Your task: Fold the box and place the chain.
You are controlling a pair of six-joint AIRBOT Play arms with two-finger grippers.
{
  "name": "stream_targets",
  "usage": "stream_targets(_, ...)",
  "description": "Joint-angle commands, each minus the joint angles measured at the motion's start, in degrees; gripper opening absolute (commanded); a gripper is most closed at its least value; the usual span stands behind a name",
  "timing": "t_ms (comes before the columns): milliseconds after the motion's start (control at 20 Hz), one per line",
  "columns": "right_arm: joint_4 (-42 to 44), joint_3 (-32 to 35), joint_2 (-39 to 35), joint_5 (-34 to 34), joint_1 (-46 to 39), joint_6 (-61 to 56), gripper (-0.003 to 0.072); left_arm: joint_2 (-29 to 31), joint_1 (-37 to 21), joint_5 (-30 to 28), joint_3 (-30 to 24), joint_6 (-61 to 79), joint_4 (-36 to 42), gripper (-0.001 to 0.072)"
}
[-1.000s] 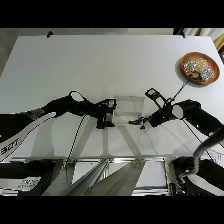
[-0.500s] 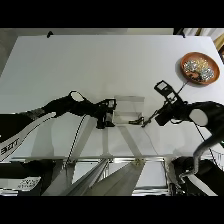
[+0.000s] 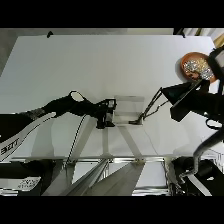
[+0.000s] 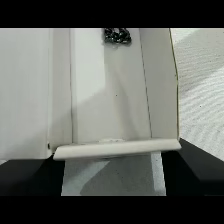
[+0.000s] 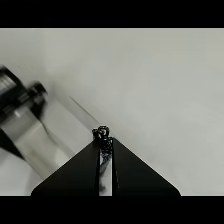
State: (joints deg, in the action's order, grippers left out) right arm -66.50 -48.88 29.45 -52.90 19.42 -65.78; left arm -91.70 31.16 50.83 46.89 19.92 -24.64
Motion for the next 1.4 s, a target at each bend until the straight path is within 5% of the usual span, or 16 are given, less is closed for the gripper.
stream_targets(0, 13.44, -2.67, -0.7, 3.5, 0.04, 5.7, 0.0015, 0.0, 0.0, 0.0, 0.02, 0.0, 0.0, 0.0208)
stream_targets(500, 18.64, -2.58, 11.5, -0.11, 1.6, 11.32, 0.0016, 0.0, 0.0, -0.02, 0.02, 0.0, 0.0, 0.0208)
stream_targets(800, 10.1, -0.66, 19.04, -3.41, 6.69, 8.09, 0.0015, 0.0, 0.0, 0.0, 0.02, 0.0, 0.0, 0.0208)
stream_targets(1250, 8.5, 16.09, 25.68, 8.26, 6.71, 6.27, 0.0017, 0.0, 0.0, 0.0, 0.02, 0.0, 0.0, 0.0208)
stream_targets(1350, 8.52, 16.28, 27.87, 8.28, 6.71, 6.25, 0.0088, 0.0, 0.0, -0.02, 0.02, 0.0, 0.0, 0.0208)
